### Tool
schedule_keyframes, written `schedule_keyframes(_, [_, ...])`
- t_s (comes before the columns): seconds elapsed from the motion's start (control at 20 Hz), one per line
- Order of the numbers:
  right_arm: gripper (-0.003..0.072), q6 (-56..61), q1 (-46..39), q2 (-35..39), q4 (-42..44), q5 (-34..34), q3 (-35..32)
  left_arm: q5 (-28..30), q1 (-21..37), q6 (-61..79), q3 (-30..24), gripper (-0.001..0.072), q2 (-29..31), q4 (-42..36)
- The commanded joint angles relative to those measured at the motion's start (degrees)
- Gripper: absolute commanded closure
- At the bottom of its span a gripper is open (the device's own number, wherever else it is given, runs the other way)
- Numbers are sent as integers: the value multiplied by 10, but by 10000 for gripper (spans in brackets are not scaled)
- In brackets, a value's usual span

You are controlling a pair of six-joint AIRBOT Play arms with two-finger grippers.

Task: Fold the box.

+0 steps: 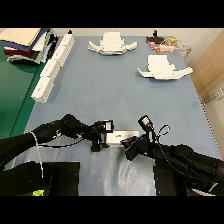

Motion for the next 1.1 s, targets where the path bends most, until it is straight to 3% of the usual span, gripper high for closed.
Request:
schedule_keyframes(0.0, [684,0,1,-4,0,-10,-8,0,0,0,0,185,0,0])
schedule_keyframes(0.8, [684,-3,1,10,-12,6,-8,0,0,0,0,184,0,0])
schedule_keyframes(1.05, [684,-13,1,50,-77,37,1,0,0,0,0,184,0,0])
